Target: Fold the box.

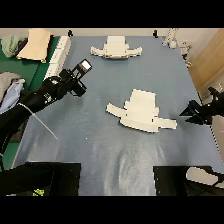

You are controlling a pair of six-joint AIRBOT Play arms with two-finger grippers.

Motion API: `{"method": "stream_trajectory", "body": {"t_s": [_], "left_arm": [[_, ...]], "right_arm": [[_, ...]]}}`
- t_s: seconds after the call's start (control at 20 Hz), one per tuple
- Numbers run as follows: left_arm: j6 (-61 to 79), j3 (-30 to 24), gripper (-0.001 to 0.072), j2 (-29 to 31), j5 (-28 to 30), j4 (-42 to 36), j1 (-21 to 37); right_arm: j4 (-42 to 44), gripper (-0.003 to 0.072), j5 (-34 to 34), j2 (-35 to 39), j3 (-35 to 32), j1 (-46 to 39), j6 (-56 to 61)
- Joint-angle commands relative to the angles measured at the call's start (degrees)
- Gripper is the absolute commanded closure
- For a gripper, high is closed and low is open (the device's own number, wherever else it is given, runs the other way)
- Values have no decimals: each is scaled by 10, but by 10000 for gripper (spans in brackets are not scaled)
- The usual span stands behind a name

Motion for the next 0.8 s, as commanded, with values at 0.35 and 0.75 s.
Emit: {"method": "stream_trajectory", "body": {"t_s": [0.35,0.75], "left_arm": [[0,1,19,0,-9,-92,0],[-20,1,18,35,-168,-231,2]], "right_arm": [[131,303,16,-82,-74,-24,-166],[202,681,39,-81,-72,84,-196]]}}
